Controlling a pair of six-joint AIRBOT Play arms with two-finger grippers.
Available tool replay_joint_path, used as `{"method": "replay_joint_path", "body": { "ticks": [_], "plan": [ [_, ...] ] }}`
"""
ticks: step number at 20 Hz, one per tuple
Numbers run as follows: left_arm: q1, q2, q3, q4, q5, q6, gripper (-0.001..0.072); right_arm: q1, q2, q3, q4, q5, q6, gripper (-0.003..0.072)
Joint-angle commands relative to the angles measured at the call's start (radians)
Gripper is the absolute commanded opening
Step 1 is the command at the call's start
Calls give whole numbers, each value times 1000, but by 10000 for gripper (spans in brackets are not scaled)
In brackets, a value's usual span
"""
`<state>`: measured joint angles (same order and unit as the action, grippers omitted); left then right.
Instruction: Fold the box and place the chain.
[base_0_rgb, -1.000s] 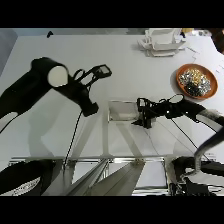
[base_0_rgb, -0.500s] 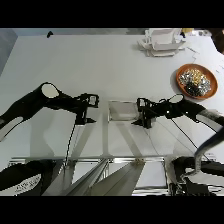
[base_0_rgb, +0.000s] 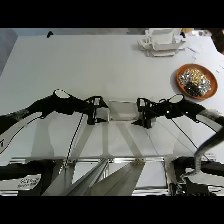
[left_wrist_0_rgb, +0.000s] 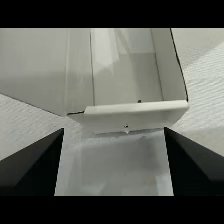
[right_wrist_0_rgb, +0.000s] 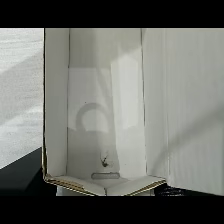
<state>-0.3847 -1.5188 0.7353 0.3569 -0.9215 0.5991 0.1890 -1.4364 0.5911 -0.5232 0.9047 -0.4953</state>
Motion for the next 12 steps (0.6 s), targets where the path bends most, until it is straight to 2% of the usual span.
{"method": "replay_joint_path", "body": {
  "ticks": [1, 12],
  "plan": [
    [-3, -12, -1, -27, 0, 34, 711, 1, 1, 1, 0, 0, 0, 349],
    [-27, -13, -1, -5, -24, 33, 711, 1, 1, 1, 0, 0, 0, 349]
  ]
}}
